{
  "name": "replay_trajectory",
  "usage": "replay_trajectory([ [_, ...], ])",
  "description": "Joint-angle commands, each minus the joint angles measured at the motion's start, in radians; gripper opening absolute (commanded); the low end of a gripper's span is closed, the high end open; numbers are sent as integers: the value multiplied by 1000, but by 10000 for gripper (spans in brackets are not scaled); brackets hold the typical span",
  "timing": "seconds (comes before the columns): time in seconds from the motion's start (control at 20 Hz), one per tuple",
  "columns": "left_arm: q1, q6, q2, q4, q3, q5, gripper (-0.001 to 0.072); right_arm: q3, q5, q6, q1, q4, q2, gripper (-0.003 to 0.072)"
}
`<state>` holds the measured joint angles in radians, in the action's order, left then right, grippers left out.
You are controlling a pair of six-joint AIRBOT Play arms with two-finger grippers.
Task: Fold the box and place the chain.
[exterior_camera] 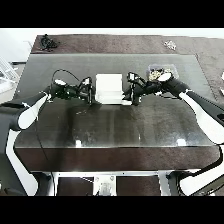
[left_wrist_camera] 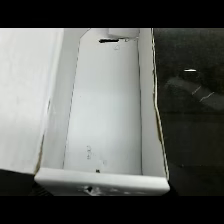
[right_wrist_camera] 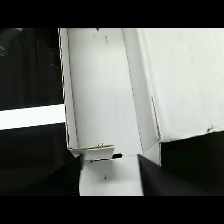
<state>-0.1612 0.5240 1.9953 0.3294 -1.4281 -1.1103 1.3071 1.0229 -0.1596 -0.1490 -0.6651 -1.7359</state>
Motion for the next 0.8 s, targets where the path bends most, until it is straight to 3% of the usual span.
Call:
replay_trajectory([
  [0.0,-1,0,0,0,0,0,417,0,76,16,9,-7,-1,535],
  [0.75,-1,0,0,0,0,-1,417,36,97,29,79,-3,57,527],
])
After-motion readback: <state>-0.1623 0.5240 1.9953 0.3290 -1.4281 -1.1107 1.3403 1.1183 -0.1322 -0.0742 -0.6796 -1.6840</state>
